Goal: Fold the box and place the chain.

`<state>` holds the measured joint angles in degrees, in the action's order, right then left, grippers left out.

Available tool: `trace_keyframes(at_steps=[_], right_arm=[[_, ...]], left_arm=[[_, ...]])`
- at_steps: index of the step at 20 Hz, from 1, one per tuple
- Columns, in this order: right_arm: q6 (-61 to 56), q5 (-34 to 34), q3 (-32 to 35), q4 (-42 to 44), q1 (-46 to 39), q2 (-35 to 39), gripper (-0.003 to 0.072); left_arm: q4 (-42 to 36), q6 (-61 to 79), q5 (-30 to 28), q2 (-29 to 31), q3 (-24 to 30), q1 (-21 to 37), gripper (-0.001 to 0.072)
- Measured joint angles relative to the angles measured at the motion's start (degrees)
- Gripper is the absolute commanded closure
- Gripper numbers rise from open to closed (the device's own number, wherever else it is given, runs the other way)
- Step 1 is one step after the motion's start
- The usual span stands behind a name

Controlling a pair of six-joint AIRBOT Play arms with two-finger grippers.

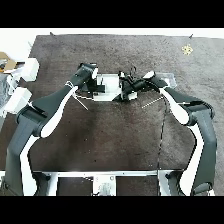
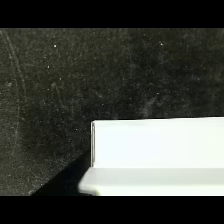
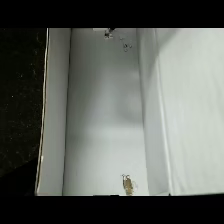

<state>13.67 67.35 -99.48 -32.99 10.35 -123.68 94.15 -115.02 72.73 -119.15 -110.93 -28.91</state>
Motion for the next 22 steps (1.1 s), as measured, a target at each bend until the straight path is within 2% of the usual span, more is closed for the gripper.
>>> trace_keyframes(at_steps=[1, 9, 16, 22], right_arm=[[0.1, 0.0, 0.0, 0.0, 0.0, 0.0, 0.026], [0.1, -0.2, 0.0, 0.0, -0.1, 0.0, 0.026], [0.1, -0.1, 0.0, 0.0, -0.1, 0.0, 0.0261], [0.1, -0.1, 0.0, 0.0, -0.1, 0.0, 0.0261]], left_arm=[[0.6, 0.1, 0.4, 0.0, 0.0, 0.0, 0.035], [-1.2, 1.0, -0.6, 0.2, -1.8, 0.0, 0.0347], [-1.6, 4.0, 6.8, 2.9, -5.9, 0.1, 0.0347], [-1.5, 20.4, 8.6, 9.3, -6.9, 0.3, 0.0348]])
